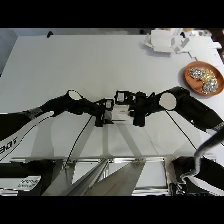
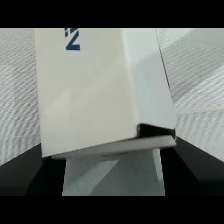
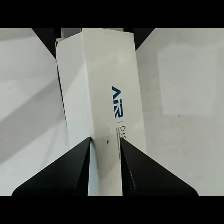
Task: Fold the box and place the chain.
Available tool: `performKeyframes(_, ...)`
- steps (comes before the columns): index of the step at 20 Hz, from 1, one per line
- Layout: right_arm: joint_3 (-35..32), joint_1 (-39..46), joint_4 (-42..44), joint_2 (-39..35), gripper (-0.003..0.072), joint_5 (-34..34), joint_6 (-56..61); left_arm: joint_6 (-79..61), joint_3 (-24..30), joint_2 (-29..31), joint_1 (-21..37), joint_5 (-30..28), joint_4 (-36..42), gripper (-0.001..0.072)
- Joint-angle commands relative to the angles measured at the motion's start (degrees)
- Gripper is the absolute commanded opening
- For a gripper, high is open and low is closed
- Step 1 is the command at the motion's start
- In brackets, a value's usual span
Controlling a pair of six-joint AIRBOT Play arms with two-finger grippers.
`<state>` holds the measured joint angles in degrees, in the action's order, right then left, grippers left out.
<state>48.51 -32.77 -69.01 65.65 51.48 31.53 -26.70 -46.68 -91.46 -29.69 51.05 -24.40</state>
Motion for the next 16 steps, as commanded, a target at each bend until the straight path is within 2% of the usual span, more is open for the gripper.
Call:
performKeyframes(1, 0.0, 0.0, 0.0, -0.1, 0.0156, 0.0, 0.3, 0.0, 0.0, 0.0, 0.0, 0.2, 0.0, 0.0207)
performKeyframes(16, 0.0, 0.0, -0.2, 0.1, 0.0156, -0.4, 4.5, 0.0, 0.0, 0.0, 0.0, 0.2, 0.0, 0.0207)
